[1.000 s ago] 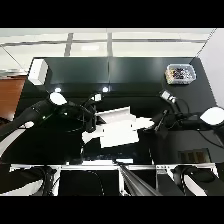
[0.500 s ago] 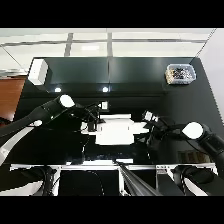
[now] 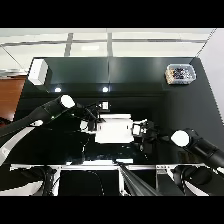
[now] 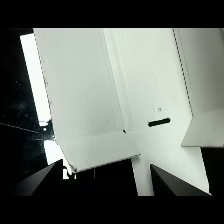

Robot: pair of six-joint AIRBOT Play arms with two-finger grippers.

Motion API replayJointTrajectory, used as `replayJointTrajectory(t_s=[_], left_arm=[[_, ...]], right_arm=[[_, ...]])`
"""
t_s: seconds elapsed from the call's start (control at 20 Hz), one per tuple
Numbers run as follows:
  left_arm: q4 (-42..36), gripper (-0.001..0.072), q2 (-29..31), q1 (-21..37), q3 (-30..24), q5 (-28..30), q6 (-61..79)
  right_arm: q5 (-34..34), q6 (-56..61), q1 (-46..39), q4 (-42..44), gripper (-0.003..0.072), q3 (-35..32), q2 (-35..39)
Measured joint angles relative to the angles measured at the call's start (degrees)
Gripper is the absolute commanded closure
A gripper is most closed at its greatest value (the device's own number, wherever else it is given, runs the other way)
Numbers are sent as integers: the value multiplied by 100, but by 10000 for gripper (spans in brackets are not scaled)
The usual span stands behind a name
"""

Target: Fold the box and place the chain.

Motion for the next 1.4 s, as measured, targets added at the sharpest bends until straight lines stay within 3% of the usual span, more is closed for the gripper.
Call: replayJointTrajectory(t_s=[0.4,0.65,1.15,1.4], left_arm=[[7,686,0,0,0,-26,-2],[4,686,0,0,0,-120,-13],[2,685,0,2,0,-133,-20],[4,686,0,2,0,-151,-15]], right_arm=[[-1010,-142,719,-98,11,92,-411],[-422,-131,299,-476,11,662,-457],[-380,-667,-459,413,11,990,-680],[-35,-1488,-647,1399,11,1123,-994]])
